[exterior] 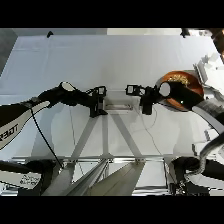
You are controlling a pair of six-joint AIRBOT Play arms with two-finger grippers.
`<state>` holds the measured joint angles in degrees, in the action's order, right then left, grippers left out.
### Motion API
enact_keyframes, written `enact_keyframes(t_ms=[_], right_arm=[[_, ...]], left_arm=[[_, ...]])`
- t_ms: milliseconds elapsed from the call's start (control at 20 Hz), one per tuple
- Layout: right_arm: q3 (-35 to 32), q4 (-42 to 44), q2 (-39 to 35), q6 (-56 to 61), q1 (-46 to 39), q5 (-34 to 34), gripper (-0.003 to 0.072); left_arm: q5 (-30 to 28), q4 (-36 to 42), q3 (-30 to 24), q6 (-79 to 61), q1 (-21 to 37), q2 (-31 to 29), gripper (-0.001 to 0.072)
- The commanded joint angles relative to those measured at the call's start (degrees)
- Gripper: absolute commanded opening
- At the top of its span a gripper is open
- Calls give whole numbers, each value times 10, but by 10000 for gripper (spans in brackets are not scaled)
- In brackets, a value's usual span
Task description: Fold the box and place the chain.
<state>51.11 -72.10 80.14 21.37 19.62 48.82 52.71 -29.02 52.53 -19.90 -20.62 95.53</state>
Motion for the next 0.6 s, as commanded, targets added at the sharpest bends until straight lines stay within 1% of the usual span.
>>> enact_keyframes(t_ms=[0, 150, 250, 400, 550], right_arm=[[45, 76, 22, -54, -40, 101, 6], [79, 83, 48, -54, -26, 118, 6], [79, 80, 54, -54, -9, 114, 6], [80, 77, 56, -54, 21, 87, 6], [80, 77, 56, -54, 46, 87, 6]], left_arm=[[0, 0, 0, 0, 0, 0, 257], [0, 0, 0, 0, 0, 0, 257], [0, 0, 0, 0, 0, 0, 257], [0, 0, 0, 0, 0, 0, 257], [0, 0, 0, 0, 0, 0, 257]])
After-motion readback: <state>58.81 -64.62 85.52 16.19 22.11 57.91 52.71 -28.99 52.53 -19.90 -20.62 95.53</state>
